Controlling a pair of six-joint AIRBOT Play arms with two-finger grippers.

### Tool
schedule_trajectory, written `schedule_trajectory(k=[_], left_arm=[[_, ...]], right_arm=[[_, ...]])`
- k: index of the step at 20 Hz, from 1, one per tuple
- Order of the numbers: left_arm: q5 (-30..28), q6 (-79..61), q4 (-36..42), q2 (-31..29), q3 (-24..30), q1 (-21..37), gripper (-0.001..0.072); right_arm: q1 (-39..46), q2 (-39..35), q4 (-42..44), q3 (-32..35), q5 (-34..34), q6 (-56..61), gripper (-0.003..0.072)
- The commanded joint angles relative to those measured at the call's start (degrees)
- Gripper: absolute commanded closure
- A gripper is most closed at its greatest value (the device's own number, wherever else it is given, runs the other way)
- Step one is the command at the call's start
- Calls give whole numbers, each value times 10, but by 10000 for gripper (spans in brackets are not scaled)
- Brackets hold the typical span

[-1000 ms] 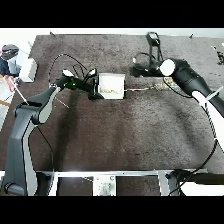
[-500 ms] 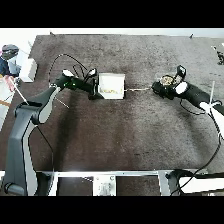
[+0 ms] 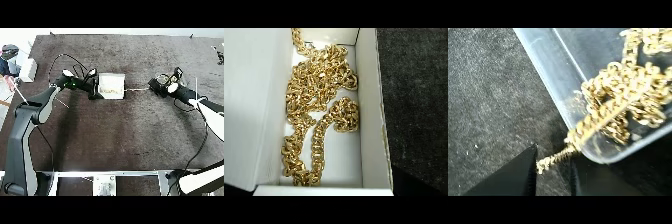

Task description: Fold the box and place the chain.

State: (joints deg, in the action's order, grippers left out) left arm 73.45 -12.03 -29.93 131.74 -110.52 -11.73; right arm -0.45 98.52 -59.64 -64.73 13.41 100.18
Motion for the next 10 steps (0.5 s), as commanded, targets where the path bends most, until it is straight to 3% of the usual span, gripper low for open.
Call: schedule_trajectory(k=[1,2,6,10], left_arm=[[0,0,0,0,0,1,264],[0,0,0,0,0,1,265],[0,0,0,0,0,1,264],[0,0,0,0,0,1,265]], right_arm=[[-11,16,16,-15,-6,-1,638],[-12,13,14,-15,-5,-1,679],[-33,-30,-9,-15,33,-14,680],[-86,-119,-10,-15,92,-73,680]])
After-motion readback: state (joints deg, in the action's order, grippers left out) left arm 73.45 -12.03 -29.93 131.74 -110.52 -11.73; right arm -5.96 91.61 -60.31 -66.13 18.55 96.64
